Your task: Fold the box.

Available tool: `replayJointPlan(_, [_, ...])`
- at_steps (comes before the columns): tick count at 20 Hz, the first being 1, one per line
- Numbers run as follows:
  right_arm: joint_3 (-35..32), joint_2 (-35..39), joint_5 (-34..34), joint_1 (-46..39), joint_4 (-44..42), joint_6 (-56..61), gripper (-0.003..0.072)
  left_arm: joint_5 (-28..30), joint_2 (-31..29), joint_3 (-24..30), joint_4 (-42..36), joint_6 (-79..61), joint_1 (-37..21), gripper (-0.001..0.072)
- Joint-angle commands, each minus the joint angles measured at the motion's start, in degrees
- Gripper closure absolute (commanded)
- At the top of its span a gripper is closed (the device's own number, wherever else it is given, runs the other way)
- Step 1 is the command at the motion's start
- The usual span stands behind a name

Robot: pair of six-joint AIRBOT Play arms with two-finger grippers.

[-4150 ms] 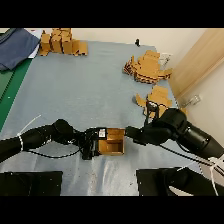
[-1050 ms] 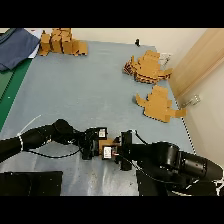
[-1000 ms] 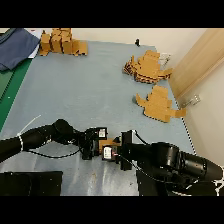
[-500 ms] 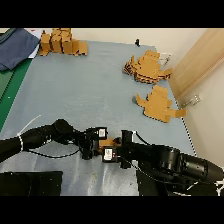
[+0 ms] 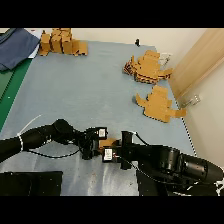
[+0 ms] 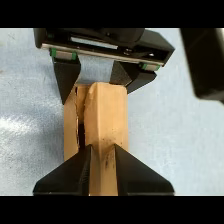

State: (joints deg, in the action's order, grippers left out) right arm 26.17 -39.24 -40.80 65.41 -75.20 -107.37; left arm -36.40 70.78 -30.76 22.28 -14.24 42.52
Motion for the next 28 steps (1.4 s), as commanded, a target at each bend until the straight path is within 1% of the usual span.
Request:
replayJointPlan(1, [-0.1,-2.0,0.3,0.1,-1.4,0.0,0.0469,0.0,0.0,0.0,0.0,0.0,0.0,0.0283])
replayJointPlan(4, [-0.1,-2.6,0.2,0.3,-4.2,-0.1,0.0469,0.0,0.0,0.0,0.0,0.0,0.0,0.0284])
replayJointPlan(6, [-0.1,-2.5,-0.3,1.0,-4.3,-0.1,0.0469,0.0,0.0,0.0,0.0,0.0,0.0,0.0284])
replayJointPlan(9, [0.0,-2.1,-0.2,1.4,-3.5,-0.1,0.0469,0.0,0.0,0.0,0.0,0.0,0.0,0.0284])
replayJointPlan(18, [0.0,2.6,-1.9,1.4,-1.5,0.0,0.0469,0.0,0.0,0.0,0.0,0.0,0.0,0.0284])
replayJointPlan(26, [0.0,2.8,-2.1,1.4,-1.6,0.0,0.0469,0.0,0.0,0.0,0.0,0.0,0.0,0.0283])
replayJointPlan(28, [0.0,2.8,-2.1,1.5,-1.8,0.0,0.0531,0.0,0.0,0.0,0.0,0.0,0.0,0.0283])
